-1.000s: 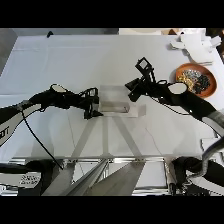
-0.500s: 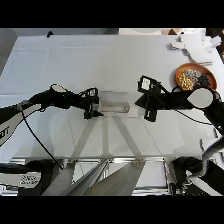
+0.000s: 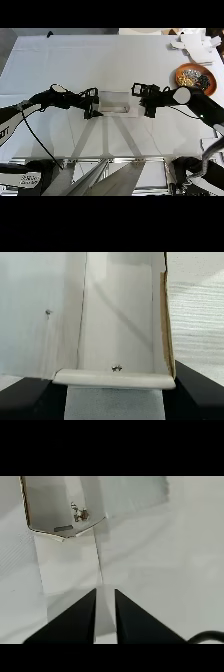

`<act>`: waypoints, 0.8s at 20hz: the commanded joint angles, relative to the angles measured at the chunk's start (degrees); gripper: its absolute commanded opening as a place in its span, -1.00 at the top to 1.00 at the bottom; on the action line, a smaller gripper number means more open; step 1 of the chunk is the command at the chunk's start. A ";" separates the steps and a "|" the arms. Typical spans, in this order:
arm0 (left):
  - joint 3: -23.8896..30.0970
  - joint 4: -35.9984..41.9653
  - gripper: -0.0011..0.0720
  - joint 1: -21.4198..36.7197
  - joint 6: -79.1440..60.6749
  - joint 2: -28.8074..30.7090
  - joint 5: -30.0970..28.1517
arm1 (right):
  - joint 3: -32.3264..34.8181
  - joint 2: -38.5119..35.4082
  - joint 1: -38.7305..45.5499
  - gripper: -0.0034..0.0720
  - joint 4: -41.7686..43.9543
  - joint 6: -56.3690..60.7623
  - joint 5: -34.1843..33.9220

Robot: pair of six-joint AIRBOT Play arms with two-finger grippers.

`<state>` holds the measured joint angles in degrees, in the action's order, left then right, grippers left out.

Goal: Fold the box and place the chain.

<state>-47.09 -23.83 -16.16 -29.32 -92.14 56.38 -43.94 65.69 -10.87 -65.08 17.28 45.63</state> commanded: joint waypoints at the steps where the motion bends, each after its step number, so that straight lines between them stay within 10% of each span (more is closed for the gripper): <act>1: 0.02 0.00 0.27 0.00 0.00 0.04 -0.02 | 0.02 6.97 -0.07 0.29 8.92 -15.37 -1.79; 7: 0.02 -0.02 0.27 0.00 0.00 0.04 -0.02 | 0.02 13.73 -0.07 0.18 28.85 -33.79 -2.49; 14: 0.02 0.00 0.27 0.00 0.00 0.04 -0.02 | 0.02 13.73 -0.07 0.33 31.30 -33.88 -3.02; 16: 0.02 -0.02 0.27 0.00 0.00 0.04 -0.02 | 0.02 13.73 -0.07 -0.02 32.54 -33.79 -2.99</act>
<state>-47.09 -23.83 -16.12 -29.28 -92.14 56.25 -43.92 79.29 -10.90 -34.83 -15.92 42.70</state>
